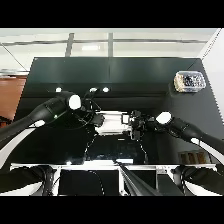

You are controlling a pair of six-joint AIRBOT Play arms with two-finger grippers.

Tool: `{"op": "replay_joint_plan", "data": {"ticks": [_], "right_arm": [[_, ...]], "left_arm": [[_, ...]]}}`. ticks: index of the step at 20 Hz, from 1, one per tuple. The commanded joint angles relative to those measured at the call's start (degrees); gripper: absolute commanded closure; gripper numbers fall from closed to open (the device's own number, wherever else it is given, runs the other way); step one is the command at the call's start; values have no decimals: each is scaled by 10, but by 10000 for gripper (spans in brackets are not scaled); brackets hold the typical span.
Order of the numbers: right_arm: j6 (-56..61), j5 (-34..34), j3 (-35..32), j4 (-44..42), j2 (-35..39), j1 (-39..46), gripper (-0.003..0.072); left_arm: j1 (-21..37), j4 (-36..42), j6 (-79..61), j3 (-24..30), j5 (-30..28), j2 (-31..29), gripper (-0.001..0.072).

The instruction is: Fold the box and place the chain.

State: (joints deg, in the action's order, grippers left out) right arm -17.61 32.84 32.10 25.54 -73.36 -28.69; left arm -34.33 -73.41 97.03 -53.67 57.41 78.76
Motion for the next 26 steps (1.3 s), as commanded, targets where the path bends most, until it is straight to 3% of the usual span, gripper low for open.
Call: {"op": "replay_joint_plan", "data": {"ticks": [1, 8, 9, 11, 15, 23, 24, 26], "right_arm": [[0, 0, 0, 0, 0, 0, 229], [0, 0, 0, 0, 0, 0, 229], [0, 0, 0, 0, 0, 0, 229], [0, 0, 0, 1, 0, 0, 229], [0, 0, 0, 1, 0, 0, 229], [0, 0, 0, 1, 0, 0, 229], [0, 0, 0, 1, 0, 0, 229], [0, 0, 0, 1, 0, 0, 229]], "left_arm": [[-46, -91, 92, -13, -3, 2, 171], [-122, -179, 188, -83, 72, 60, 170], [-125, -183, 207, -83, 74, 63, 172], [-126, -183, 227, -83, 76, 65, 253], [-126, -187, 273, -83, 78, 65, 344], [-120, -191, 309, -74, 78, 65, 344], [-118, -191, 310, -74, 78, 65, 377], [-116, -191, 322, -75, 75, 65, 658]]}}
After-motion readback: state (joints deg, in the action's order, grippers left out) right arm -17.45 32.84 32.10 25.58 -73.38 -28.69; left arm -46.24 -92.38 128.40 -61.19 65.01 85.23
